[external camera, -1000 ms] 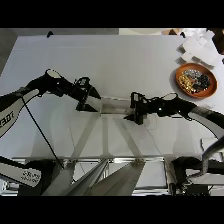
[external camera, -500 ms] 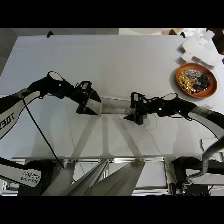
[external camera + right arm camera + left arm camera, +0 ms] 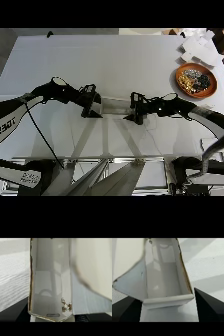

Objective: Fold the box and place the chain.

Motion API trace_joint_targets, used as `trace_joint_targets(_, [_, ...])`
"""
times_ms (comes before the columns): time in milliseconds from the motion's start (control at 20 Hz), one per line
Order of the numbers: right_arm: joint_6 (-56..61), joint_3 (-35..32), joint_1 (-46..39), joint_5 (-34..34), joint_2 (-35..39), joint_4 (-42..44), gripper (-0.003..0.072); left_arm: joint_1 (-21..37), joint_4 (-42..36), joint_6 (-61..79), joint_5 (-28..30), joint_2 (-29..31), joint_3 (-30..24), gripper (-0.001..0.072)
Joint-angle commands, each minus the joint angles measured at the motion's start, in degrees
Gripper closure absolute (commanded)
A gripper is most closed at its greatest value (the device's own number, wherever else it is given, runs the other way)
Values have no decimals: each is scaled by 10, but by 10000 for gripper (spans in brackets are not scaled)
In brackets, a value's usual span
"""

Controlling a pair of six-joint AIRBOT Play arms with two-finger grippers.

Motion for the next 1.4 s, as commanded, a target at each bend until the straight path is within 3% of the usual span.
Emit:
trace_joint_targets(0, [0, 0, 0, 0, 0, 0, 252, -7, -4, -1, 33, 2, -11, 8])
trace_joint_targets(350, [0, 0, 0, 0, 0, 0, 252, -35, 0, -50, 114, 8, -17, 9])
trace_joint_targets(600, [0, 0, 0, 0, 0, 0, 252, -38, 10, -45, 106, 8, -17, 38])
trace_joint_targets(700, [0, 0, 0, 0, 0, 0, 252, -38, 11, -45, 102, 8, -17, 346])
trace_joint_targets(750, [0, 0, 0, 0, 0, 0, 252, -38, 11, -46, 97, 8, -17, 437])
trace_joint_targets(1350, [0, 0, 0, 0, 0, 0, 252, -38, 11, -46, 83, 8, -17, 432])
